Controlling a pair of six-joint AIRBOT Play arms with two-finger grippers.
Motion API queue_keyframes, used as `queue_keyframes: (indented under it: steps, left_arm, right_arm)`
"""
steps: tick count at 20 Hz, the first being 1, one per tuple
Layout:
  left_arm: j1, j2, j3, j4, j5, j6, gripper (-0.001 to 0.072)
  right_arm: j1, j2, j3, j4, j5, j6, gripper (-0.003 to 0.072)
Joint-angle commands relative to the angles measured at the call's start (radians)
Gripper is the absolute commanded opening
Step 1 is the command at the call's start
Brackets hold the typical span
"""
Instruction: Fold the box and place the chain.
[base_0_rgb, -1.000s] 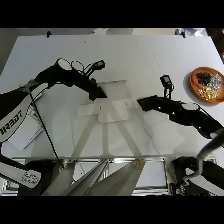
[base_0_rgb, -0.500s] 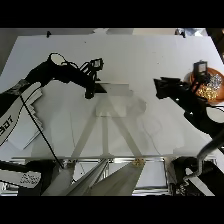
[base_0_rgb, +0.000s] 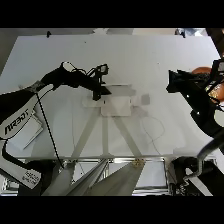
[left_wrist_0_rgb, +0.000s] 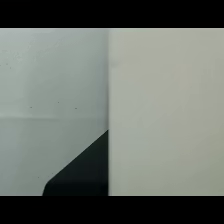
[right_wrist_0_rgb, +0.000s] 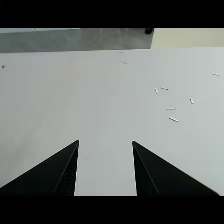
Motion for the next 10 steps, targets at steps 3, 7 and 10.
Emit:
queue_keyframes:
  steps: [3,7,10]
  left_arm:
    - [-0.001,-0.014,0.000,0.115,0.035,-0.084,0.0001]
    - [-0.001,-0.014,0.000,0.139,0.020,-0.084,0.0001]
    - [0.000,-0.015,0.000,0.139,0.013,-0.080,0.0001]
  right_arm:
    - [0.000,-0.017,0.000,-0.002,-0.006,-0.004,0.0371]
    - [0.000,-0.036,0.000,-0.001,0.000,-0.003,0.0371]
    - [0.000,-0.050,0.000,-0.001,0.007,-0.003,0.0371]
